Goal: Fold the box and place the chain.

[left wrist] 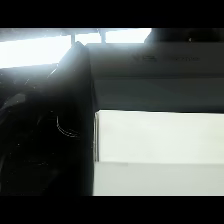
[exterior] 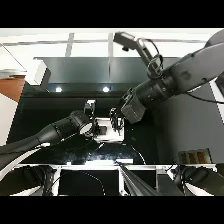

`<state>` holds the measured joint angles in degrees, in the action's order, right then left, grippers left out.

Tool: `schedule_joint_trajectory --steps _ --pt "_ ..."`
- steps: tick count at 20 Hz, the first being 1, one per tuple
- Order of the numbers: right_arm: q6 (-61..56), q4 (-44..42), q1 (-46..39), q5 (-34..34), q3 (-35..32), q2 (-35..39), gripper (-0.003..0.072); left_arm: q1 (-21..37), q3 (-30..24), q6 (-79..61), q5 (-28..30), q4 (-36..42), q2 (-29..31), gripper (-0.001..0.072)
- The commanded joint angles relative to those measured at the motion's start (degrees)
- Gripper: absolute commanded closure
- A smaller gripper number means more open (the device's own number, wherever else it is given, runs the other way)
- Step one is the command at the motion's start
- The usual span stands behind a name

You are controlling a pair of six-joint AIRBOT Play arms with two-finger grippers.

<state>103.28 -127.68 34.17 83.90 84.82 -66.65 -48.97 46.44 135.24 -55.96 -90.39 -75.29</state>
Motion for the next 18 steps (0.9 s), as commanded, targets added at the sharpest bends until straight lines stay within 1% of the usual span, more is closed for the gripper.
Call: schedule_joint_trajectory --steps 1,6,10,11,12,13,15,17,18 --pt "0.0 -0.2 0.7 -3.7 -5.7 0.0 0.0661 0.0 0.0 0.0 0.0 0.0 0.0 0.068" --pt "0.0 -0.2 0.8 -6.9 -14.3 0.0 0.066 0.0 0.0 0.0 0.0 0.0 0.0 0.068" --pt "-0.1 -0.2 0.8 -7.6 -17.0 0.0 0.0646 0.0 0.0 0.0 0.0 0.0 0.0 0.068" --pt "-0.4 0.1 0.8 -7.6 -17.0 0.0 0.0365 0.0 0.0 0.0 0.0 0.0 0.0 0.068" --pt "-0.6 0.8 0.8 -7.5 -17.0 0.0 0.0187 0.0 0.0 0.0 0.0 0.0 0.0 0.068" --pt "-0.6 1.4 0.5 -6.9 -17.0 0.0 0.0189 0.0 0.0 0.0 0.0 0.0 0.0 0.068" --pt "-0.6 1.6 -2.1 -2.4 -17.0 0.3 0.0189 0.0 0.1 0.0 0.0 0.0 0.0 0.068" --pt "-0.6 2.9 -7.9 3.6 -17.0 2.1 0.019 0.0 0.5 0.0 0.0 -0.4 0.0 0.0681" --pt "-0.6 4.8 -11.1 5.1 -17.0 3.5 0.019 0.0 1.1 0.0 0.0 -0.7 0.0 0.0682"
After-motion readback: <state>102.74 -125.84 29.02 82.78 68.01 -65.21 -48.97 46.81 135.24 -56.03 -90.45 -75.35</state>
